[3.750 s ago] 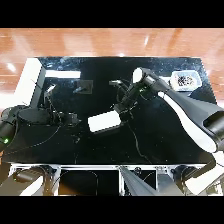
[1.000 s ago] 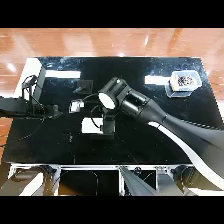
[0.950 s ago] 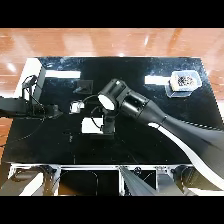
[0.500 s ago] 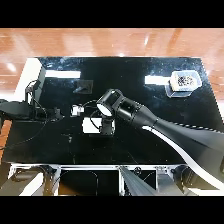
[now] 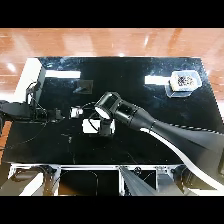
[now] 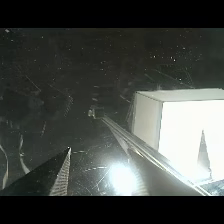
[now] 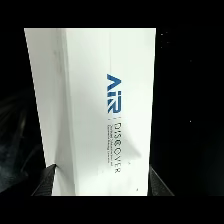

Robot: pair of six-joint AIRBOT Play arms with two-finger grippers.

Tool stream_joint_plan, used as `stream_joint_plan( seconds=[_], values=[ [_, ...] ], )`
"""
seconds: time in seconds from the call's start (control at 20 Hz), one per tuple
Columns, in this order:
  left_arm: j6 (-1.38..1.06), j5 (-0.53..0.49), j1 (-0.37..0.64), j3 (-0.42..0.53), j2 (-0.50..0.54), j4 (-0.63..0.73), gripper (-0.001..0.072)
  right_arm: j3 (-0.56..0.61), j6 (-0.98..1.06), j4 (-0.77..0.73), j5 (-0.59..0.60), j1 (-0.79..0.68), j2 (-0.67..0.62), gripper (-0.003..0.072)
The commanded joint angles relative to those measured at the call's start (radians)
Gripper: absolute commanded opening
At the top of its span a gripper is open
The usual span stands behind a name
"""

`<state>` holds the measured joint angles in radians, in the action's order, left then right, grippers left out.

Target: Fold the box and place the chain.

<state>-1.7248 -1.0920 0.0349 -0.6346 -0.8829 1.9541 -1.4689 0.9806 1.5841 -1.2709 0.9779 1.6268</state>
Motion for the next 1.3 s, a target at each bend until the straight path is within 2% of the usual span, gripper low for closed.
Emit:
stream_joint_plan(
  seconds=[0.0,0.2,0.25,0.3,0.35,0.65,0.7,0.75,1.25],
  values=[
    [0.0,0.001,0.0,0.0,0.0,-0.001,0.0466,0.0,0.011,0.014,0.0,0.001,0.009,0.0716],
    [-0.001,0.001,0.0,0.0,0.0,-0.001,0.0466,0.002,0.011,0.013,-0.007,0.001,0.012,0.0706],
    [0.0,0.001,0.0,0.0,0.0,-0.001,0.0466,0.002,0.011,0.014,-0.013,0.001,0.012,0.0627],
    [0.0,0.001,0.0,0.0,0.0,-0.001,0.0466,0.002,0.011,0.014,-0.02,0.001,0.011,0.0409],
    [-0.001,0.001,0.0,0.0,0.0,-0.001,0.0466,0.002,0.01,0.014,-0.031,0.001,0.011,0.0311],
    [-0.001,0.002,0.0,0.0,0.0,-0.001,0.0466,0.0,0.01,0.014,-0.054,0.001,0.005,0.0314],
    [-0.001,0.002,0.0,0.0,0.0,-0.001,0.0466,-0.001,0.01,0.021,-0.054,0.001,0.002,0.024],
    [-0.001,0.002,0.0,0.0,0.0,-0.001,0.0466,-0.001,0.01,0.025,-0.053,0.001,-0.003,0.0132],
    [-0.001,0.005,0.0,0.0,0.0,-0.001,0.0466,-0.038,0.007,0.048,-0.069,0.001,-0.01,0.0139]
  ],
)
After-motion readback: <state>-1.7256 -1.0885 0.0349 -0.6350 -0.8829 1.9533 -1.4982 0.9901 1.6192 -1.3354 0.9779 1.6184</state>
